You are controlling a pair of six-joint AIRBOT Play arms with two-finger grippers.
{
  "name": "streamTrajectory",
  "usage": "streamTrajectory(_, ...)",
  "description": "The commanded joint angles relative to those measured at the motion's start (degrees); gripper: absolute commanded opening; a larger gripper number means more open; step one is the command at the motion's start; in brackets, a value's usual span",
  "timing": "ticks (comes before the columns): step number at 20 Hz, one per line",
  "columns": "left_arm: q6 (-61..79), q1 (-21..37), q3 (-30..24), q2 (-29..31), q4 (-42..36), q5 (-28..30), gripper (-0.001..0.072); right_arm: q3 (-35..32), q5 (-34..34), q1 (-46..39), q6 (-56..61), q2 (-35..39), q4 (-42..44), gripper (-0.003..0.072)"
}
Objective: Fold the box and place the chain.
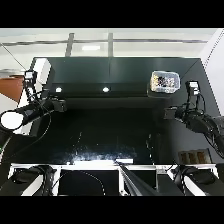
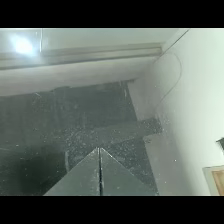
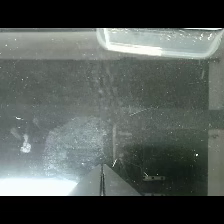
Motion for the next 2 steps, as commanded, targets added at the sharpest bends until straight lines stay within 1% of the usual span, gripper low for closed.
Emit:
streamTrajectory(1,-0.04,-0.04,-0.02,0.07,0.02,0.17,0.0028,-0.04,0.09,0.04,0.00,0.07,-0.04,0.0021)
streamTrajectory(2,-0.04,-0.04,-0.02,0.07,0.02,0.17,0.0029,-0.04,0.09,0.04,0.00,0.07,-0.04,0.0021)
